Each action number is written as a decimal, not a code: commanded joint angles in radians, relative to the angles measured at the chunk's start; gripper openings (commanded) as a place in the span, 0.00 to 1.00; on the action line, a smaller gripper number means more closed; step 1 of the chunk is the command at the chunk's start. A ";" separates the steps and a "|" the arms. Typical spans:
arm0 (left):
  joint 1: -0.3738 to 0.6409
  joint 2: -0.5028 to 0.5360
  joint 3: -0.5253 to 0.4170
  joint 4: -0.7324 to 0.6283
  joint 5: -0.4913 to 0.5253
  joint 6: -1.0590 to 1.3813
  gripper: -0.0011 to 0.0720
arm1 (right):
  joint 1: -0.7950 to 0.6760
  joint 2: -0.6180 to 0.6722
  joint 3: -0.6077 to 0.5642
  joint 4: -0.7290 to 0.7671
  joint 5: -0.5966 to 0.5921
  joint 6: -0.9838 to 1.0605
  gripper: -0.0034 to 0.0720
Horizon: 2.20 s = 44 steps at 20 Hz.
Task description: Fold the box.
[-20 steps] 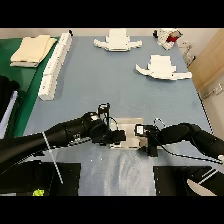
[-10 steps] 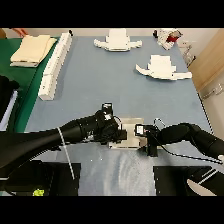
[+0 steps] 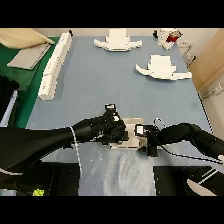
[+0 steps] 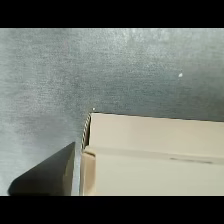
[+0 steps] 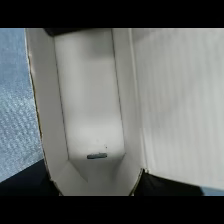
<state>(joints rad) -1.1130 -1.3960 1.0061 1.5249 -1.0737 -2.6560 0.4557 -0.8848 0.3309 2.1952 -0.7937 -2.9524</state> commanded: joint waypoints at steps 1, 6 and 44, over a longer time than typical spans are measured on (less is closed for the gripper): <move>-0.010 -0.014 0.003 0.017 -0.009 -0.004 0.48 | 0.001 0.001 0.000 0.000 0.000 0.000 0.82; -0.010 -0.014 0.003 0.024 -0.011 -0.006 0.03 | 0.001 0.001 0.000 0.000 0.000 0.000 0.82; -0.008 0.270 0.161 0.055 -0.358 0.327 0.03 | 0.001 0.001 0.000 0.000 0.000 0.000 0.82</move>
<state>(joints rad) -1.1213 -1.1629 1.1564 1.5707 -1.3880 -2.4348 0.4557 -0.8848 0.3309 2.1948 -0.7937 -2.9524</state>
